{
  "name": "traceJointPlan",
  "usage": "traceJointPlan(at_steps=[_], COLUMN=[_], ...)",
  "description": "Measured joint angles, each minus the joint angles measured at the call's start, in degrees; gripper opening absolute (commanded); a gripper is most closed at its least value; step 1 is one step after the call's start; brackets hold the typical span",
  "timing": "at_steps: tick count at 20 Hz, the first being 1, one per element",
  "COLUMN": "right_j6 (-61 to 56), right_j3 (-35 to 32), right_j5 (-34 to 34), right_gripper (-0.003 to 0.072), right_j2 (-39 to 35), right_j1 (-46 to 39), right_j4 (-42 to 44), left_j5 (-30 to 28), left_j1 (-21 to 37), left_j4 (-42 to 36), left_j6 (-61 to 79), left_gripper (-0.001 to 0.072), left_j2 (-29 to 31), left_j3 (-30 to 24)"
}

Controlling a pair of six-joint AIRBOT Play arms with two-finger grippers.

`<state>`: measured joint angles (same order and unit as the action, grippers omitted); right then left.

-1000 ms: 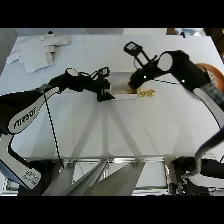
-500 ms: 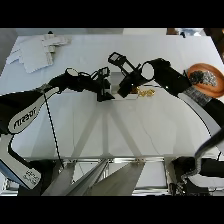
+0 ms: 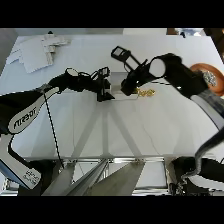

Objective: Fold the box and place the chain.

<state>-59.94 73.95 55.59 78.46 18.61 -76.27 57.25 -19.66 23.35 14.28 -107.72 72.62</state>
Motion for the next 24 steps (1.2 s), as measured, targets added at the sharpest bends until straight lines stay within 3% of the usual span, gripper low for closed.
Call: traceJointPlan(at_steps=[3, 5, 6, 7, 8, 12, 16, 24], right_j6=[0.8, 2.0, 2.9, 3.7, 4.9, 7.9, 9.7, 13.5], right_j3=[0.0, 0.0, 0.0, 0.0, 0.0, 0.0, 0.0, 0.0], right_j5=[1.6, 3.0, 3.6, 4.1, 4.3, 5.7, 6.5, 6.4], right_gripper=[0.0344, 0.0349, 0.0393, 0.0505, 0.0552, 0.0565, 0.0664, 0.0695], right_j2=[-3.3, -4.2, -4.3, -4.2, -3.8, 0.8, 8.3, 16.2], right_j1=[-3.8, -7.6, -9.7, -11.7, -13.7, -18.4, -19.5, -19.8], right_j4=[0.0, -0.1, -0.1, -0.1, -0.1, -0.4, -1.2, -4.4], left_j5=[0.0, 0.0, 0.0, 0.0, 0.0, 0.0, 0.0, 0.0], left_j1=[0.0, 0.0, 0.0, 0.0, 0.0, 0.0, 0.0, 0.0], left_j4=[0.0, 0.0, 0.0, 0.0, 0.0, 0.0, 0.0, 0.0], left_j6=[0.0, 0.0, 0.0, 0.0, 0.0, 0.0, 0.0, 0.0], left_gripper=[0.0278, 0.0278, 0.0278, 0.0278, 0.0278, 0.0278, 0.0278, 0.0278], left_j2=[0.0, 0.0, 0.0, 0.0, 0.0, 0.0, 0.0, 0.0], left_j3=[0.0, 0.0, 0.0, 0.0, 0.0, 0.0, 0.0, 0.0])
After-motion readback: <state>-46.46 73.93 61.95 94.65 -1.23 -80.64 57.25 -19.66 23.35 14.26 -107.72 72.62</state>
